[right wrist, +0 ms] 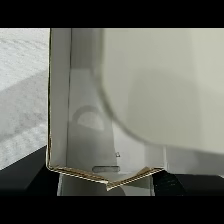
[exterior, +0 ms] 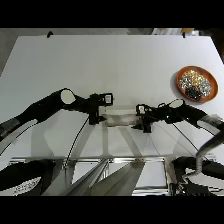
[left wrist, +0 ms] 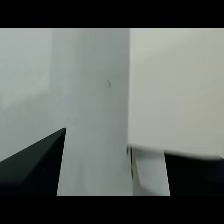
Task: Fold the box and place the chain.
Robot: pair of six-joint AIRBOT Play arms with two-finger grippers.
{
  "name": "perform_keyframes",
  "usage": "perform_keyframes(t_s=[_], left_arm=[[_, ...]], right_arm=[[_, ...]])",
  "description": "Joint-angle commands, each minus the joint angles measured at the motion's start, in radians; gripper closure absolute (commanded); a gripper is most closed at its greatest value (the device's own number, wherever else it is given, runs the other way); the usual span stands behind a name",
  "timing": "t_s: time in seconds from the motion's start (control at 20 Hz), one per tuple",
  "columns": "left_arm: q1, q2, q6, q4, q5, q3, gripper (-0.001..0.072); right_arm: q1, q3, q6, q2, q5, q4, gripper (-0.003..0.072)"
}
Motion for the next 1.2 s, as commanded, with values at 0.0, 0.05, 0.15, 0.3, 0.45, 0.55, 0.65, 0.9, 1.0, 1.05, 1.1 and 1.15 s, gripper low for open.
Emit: perform_keyframes(t_s=[0.0,0.05,0.15,0.3,0.45,0.55,0.65,0.9,1.0,1.05,1.1,1.15], left_arm=[[0.006,0.099,-0.253,0.25,-0.097,0.001,0.0227],[0.005,0.128,-0.296,0.277,-0.132,0.001,0.0343],[-0.011,0.182,-0.353,0.283,-0.216,0.001,0.0655],[-0.074,0.211,-0.428,0.256,-0.298,0.001,0.0706],[-0.159,0.204,-0.488,0.204,-0.243,0.0,0.0706],[-0.199,0.192,-0.51,0.15,-0.109,0.001,0.0706],[-0.219,0.166,-0.572,0.07,0.052,0.001,0.0706],[-0.204,0.044,-0.688,0.055,0.346,0.001,0.0706],[-0.2,0.011,-0.724,0.054,0.42,0.001,0.0706],[-0.2,0.0,-0.736,0.055,0.442,0.001,0.0706],[-0.198,-0.01,-0.745,0.055,0.457,0.001,0.0706],[-0.193,-0.022,-0.752,0.055,0.462,0.001,0.0706]], right_arm=[[-0.001,0.0,0.0,0.001,0.0,0.0,0.0288],[-0.001,0.0,0.0,0.001,0.0,0.0,0.0288],[-0.001,0.0,0.0,0.001,0.0,0.0,0.0288],[-0.001,0.0,0.0,0.001,0.0,0.0,0.0288],[-0.001,0.0,0.0,0.001,0.0,0.0,0.0288],[-0.001,0.0,0.0,0.001,0.0,0.0,0.0288],[-0.001,0.0,0.0,0.001,0.0,0.0,0.0288],[-0.001,0.0,0.0,0.001,0.0,0.0,0.0288],[-0.001,0.0,0.0,0.001,0.0,0.0,0.0288],[-0.001,0.0,0.0,0.001,0.0,0.0,0.0288],[-0.001,0.0,0.0,0.001,0.0,0.0,0.0288],[-0.001,0.0,0.0,0.001,0.0,0.0,0.0288]])
